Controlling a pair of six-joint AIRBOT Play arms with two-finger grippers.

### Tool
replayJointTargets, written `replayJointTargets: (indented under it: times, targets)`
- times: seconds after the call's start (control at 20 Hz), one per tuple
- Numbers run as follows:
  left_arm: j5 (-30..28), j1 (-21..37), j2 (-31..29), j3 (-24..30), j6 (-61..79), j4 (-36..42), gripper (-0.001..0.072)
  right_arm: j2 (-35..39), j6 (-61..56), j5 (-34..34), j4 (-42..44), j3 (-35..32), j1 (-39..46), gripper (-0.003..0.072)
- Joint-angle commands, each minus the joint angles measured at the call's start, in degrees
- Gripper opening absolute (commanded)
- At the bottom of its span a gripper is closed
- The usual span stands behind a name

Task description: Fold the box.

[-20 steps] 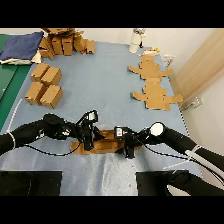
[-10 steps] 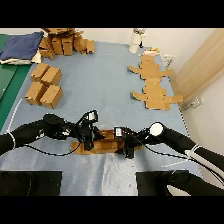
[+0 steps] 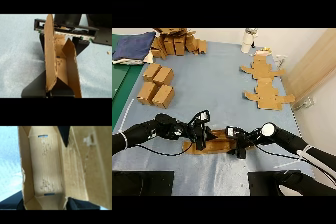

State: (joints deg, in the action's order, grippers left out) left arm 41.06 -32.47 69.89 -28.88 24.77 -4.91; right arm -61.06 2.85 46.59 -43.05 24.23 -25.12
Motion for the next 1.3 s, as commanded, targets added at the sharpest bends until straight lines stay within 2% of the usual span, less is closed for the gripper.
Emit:
replayJointTargets:
  times: [0.0,0.05,1.25]
  targets:
    - [0.0,0.0,0.0,0.0,0.0,0.0,0.0011,0.0,-0.4,-0.2,-0.5,0.0,0.0,0.0550]
    - [0.0,0.0,0.0,0.0,0.0,0.0,0.0011,0.0,-0.4,0.1,-0.5,0.0,-0.1,0.0496]
    - [0.0,0.0,0.0,0.0,0.0,0.0,0.0011,0.2,-0.5,0.1,-0.9,0.0,-0.3,0.0497]
